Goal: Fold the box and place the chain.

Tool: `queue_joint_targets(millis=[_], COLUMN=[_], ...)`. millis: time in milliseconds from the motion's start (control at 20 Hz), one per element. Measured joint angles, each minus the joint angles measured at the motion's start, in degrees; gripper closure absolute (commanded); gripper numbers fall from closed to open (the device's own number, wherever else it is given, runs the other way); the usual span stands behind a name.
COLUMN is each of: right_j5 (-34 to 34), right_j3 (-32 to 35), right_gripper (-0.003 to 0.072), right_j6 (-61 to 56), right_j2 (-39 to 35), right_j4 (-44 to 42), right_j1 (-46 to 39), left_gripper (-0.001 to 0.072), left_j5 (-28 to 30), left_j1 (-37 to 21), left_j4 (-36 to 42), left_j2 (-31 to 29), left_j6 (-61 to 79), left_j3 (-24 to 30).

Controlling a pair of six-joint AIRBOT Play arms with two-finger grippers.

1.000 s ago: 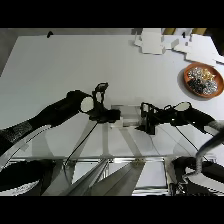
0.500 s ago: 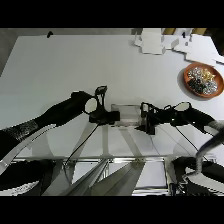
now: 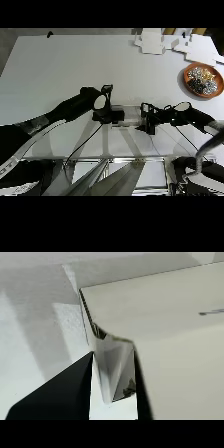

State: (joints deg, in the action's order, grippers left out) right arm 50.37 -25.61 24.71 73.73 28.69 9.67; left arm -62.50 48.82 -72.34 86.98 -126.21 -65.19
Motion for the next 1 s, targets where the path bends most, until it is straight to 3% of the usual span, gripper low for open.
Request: queue_joint_targets(millis=[300,1000], right_j5=[-0.02,-0.04], right_j3=[-0.02,-0.02], right_gripper=[0.0277,0.0277], right_j6=[-0.28,-0.24], right_j2=[0.00,0.00], right_j4=[-0.04,-0.04], right_j1=[0.00,0.00], left_gripper=[0.0433,0.0433], left_j5=[-2.23,-3.96], left_j1=[0.81,1.53], left_j4=[-3.26,-6.25], left_j2=[1.95,5.73], left_j6=[-3.41,-4.66], left_j3=[-3.04,-4.00])
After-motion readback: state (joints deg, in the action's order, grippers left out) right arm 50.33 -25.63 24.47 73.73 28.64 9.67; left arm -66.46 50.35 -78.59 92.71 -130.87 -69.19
